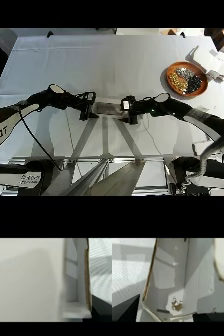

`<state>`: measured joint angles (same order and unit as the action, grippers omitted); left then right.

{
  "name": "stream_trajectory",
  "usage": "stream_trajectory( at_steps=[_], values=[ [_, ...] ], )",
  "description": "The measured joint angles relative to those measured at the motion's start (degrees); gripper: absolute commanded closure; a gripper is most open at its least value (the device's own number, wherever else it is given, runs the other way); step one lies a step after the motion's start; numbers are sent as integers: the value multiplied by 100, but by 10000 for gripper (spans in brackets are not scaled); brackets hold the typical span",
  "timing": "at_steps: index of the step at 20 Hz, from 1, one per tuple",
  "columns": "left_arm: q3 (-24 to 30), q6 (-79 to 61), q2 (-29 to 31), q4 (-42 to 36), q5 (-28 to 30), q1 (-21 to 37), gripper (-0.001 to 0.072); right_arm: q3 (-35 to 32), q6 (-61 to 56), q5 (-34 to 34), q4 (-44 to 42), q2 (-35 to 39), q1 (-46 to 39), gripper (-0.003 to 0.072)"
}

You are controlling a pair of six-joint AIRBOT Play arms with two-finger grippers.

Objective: Fold the box and place the chain.

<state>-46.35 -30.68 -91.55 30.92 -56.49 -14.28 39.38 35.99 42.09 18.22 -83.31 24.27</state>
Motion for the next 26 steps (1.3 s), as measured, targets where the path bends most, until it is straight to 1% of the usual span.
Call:
stream_trajectory(
  at_steps=[3,6,8,12,13,14,15,17,18,20,22,24,26],
  values=[
    [0,0,0,0,0,0,500,0,-177,57,70,96,0,-34],
    [0,0,0,0,0,0,500,0,-562,68,433,343,0,-34],
    [0,0,0,0,0,0,500,0,-977,68,885,555,0,-33],
    [0,4,0,0,0,0,500,0,-2192,133,2074,1080,0,-24],
    [0,4,0,0,0,0,500,-2,-2474,162,2332,1213,2,8],
    [0,4,0,-2,0,0,500,-2,-2776,219,2601,1357,2,82],
    [0,7,0,-2,0,0,500,-2,-3038,269,2806,1482,0,199],
    [0,7,0,0,0,0,500,-2,-3504,481,3056,1707,0,503],
    [0,7,0,-2,0,0,500,-2,-3676,632,3088,1805,0,675],
    [0,7,0,-2,0,0,500,-2,-3910,907,2959,1937,0,670],
    [0,7,0,-2,0,0,500,-4,-4044,1060,2529,2011,0,674],
    [0,7,0,-2,0,0,500,-4,-4120,1054,1897,2033,0,676],
    [0,7,0,-2,0,0,500,-4,-4168,874,1397,2033,2,678]
  ],
)
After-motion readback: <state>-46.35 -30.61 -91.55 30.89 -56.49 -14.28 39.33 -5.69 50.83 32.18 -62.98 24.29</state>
